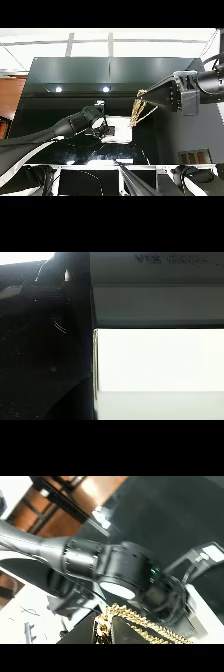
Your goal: Fold the box and place the chain.
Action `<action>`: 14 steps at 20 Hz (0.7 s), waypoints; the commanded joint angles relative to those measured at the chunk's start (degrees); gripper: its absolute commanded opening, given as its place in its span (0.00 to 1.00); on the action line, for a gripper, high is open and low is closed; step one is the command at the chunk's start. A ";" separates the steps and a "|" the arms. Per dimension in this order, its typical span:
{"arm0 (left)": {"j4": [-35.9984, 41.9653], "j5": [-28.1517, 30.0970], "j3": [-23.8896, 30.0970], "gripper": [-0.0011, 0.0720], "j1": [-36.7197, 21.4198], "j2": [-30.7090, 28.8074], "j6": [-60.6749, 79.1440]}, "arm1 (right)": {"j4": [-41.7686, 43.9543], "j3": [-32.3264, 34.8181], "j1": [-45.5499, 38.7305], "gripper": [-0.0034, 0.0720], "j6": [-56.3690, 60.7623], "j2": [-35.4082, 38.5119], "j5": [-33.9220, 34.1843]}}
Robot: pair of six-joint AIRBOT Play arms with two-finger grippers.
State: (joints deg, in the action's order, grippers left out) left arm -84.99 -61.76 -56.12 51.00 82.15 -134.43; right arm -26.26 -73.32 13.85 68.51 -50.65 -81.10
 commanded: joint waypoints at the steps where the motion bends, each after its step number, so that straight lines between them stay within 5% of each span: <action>1: 0.00 0.00 0.02 0.06 -0.02 -0.02 0.02 | 1.99 0.17 1.18 0.05 -0.68 -0.50 1.20; 14: 0.02 -0.04 0.02 0.06 -0.02 -0.02 0.00 | -8.09 23.47 6.71 0.05 -1.07 -0.74 12.11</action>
State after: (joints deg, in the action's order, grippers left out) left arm -84.99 -61.80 -56.12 51.00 82.15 -134.43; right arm -33.23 -55.33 20.25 67.48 -51.37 -72.40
